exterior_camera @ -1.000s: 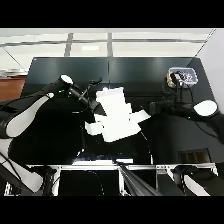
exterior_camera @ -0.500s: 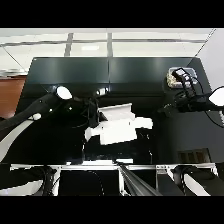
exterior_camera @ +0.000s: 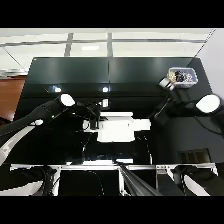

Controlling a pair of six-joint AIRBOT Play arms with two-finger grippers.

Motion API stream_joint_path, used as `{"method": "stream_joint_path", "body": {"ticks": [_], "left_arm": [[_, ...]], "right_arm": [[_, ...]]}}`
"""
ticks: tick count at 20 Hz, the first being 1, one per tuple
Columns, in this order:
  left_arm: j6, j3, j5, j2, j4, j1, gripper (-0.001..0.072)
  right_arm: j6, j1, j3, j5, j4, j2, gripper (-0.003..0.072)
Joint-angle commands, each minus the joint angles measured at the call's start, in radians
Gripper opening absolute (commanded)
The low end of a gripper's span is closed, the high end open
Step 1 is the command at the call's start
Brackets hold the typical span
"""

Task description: Fold the box and place the chain.

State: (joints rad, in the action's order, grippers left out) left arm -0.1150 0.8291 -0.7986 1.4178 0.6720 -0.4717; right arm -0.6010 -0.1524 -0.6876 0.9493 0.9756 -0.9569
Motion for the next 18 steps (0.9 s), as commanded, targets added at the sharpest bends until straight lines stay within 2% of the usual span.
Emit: {"method": "stream_joint_path", "body": {"ticks": [1,8,18], "left_arm": [[-0.016,0.0,0.035,0.001,0.0,0.001,0.0027],[-0.016,0.0,0.031,0.001,0.0,0.0,0.0027],[-0.016,0.0,0.033,0.023,0.005,0.0,0.0027]], "right_arm": [[0.346,-0.119,0.103,-0.106,-0.023,-0.007,0.0706],[0.566,-0.244,0.111,-0.03,-0.097,-0.081,0.0705],[0.655,-0.279,0.125,-0.084,-0.085,-0.129,0.0705]]}}
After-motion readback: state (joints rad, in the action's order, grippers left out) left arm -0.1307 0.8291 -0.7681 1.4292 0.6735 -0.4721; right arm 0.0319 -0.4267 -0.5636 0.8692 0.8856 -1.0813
